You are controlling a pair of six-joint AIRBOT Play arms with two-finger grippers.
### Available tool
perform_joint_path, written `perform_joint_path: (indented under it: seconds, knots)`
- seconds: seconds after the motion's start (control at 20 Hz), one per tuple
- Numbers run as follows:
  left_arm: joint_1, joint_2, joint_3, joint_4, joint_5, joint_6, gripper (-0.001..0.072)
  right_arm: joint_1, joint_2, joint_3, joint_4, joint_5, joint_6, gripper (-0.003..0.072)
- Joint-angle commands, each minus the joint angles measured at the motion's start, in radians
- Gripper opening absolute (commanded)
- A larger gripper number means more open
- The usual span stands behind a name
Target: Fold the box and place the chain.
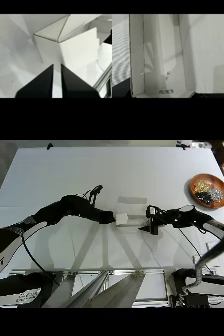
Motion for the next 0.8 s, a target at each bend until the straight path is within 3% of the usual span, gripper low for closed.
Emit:
perform_joint_path:
  seconds: [0.0, 0.35, 0.4, 0.45, 0.5, 0.75]
  knots:
    - [-0.013, 0.003, 0.017, 0.004, 0.006, -0.001, 0.0156, 0.000, 0.000, 0.000, 0.000, 0.000, 0.000, 0.0438]
    - [-0.013, 0.003, 0.048, 0.027, 0.039, -0.011, 0.0169, 0.000, 0.000, 0.000, 0.000, 0.000, 0.000, 0.0438]
    - [-0.013, 0.003, 0.048, 0.035, 0.042, -0.011, 0.0268, 0.000, 0.000, 0.000, 0.000, 0.000, 0.000, 0.0438]
    - [-0.013, 0.003, 0.048, 0.041, 0.047, -0.016, 0.0444, 0.000, 0.000, 0.000, 0.000, 0.000, 0.000, 0.0438]
    - [-0.013, 0.003, 0.048, 0.051, 0.048, -0.037, 0.0519, 0.000, 0.000, 0.000, 0.000, 0.000, 0.000, 0.0438]
    - [-0.013, 0.004, 0.048, 0.068, 0.058, -0.056, 0.0518, 0.000, 0.000, 0.000, 0.000, 0.000, 0.000, 0.0438]
